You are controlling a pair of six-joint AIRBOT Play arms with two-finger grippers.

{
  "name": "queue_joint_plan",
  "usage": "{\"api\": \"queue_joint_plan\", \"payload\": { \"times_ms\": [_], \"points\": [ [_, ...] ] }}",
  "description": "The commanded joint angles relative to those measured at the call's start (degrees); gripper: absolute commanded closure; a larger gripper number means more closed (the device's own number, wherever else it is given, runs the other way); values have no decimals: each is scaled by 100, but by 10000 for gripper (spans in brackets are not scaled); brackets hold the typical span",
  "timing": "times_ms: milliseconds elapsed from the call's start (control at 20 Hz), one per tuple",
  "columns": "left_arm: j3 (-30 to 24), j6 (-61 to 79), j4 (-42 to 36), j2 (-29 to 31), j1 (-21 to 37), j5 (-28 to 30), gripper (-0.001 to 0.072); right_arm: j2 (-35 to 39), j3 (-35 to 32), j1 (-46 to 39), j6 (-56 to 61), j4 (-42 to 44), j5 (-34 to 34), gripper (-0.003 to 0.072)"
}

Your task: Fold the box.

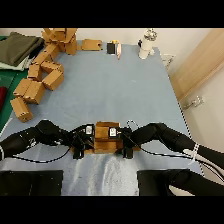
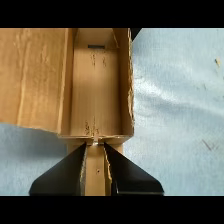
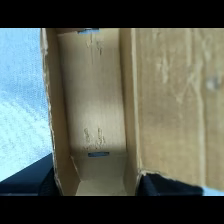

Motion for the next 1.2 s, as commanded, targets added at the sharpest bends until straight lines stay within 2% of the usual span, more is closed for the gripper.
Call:
{"api": "queue_joint_plan", "payload": {
  "times_ms": [0, 200, 400, 450, 500, 550, 850, 900, 950, 1000, 1050, 1150],
  "points": [
    [0, 46, -332, -4, -74, -4, 549, 4, 4, 0, 0, 2, 2, 187],
    [-7, 326, -726, -90, -219, 2, 549, 4, 4, 0, 0, 2, 2, 187],
    [-7, 326, -741, -157, -238, 68, 537, 4, 4, 0, 0, 2, 2, 187],
    [-7, 323, -739, -157, -238, 90, 450, 4, 4, 0, 0, 2, 2, 187],
    [-7, 319, -745, -157, -238, 83, 239, 4, 4, 0, 0, 2, 2, 187],
    [-7, 317, -769, -157, -238, 79, 109, 4, 4, 0, 0, 2, 2, 187],
    [-7, 317, -802, -157, -238, -46, 111, 4, 4, 0, 0, 2, 2, 188],
    [-7, 304, -798, -157, -238, -35, 137, 4, 4, 0, 0, 2, 2, 187],
    [-4, 240, -741, -155, -238, -9, 300, 4, 4, 0, 2, 2, 2, 187],
    [7, 223, -586, -144, -238, -2, 505, 4, 4, 0, 0, 2, 2, 187],
    [15, 109, -365, -98, -238, 37, 548, 4, 4, 0, 0, 2, 2, 187],
    [57, -693, 400, 146, -234, 162, 550, 4, 4, 0, 0, 2, 2, 187]
  ]
}}
